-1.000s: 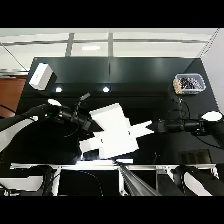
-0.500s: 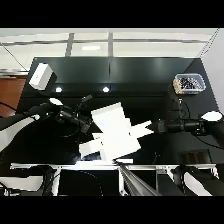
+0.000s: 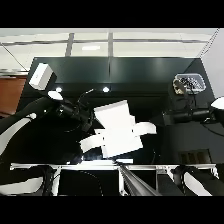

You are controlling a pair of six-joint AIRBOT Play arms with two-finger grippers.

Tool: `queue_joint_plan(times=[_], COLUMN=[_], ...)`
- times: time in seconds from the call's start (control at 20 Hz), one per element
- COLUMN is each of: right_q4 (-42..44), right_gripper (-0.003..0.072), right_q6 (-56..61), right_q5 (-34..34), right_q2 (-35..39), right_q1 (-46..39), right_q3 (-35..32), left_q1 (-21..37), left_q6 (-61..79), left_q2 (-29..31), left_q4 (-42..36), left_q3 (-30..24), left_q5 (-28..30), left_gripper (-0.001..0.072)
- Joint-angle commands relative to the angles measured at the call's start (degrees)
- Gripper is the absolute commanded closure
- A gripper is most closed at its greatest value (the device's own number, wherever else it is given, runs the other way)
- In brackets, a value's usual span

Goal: Fold the box and place the chain.

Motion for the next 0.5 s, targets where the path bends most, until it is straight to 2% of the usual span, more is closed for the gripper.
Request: queue_joint_plan(times=[0.0, 0.1, 0.3, 0.45], right_q4=[-6.08, -8.24, -8.87, -8.72], right_gripper=[0.0085, 0.0085, 0.0085, 0.0086], right_q6=[-3.15, -7.19, -15.32, -20.72], right_q5=[0.09, -3.89, -14.01, -14.62], right_q2=[0.02, 0.02, 0.02, 0.02], right_q1=[0.04, 0.04, 0.33, 0.66], right_q3=[3.65, 3.65, 3.65, 3.63], left_q1=[-6.51, -9.38, -10.71, -10.73], left_q6=[3.78, 10.71, 15.74, 18.03], left_q2=[8.48, 10.29, 8.15, 5.16], left_q4=[5.62, 5.92, 6.8, 6.71], left_q3=[-1.33, -3.41, -3.93, -3.93], left_q5=[11.93, 18.29, 22.95, 26.14], left_gripper=[0.069, 0.0687, 0.0686, 0.0686])
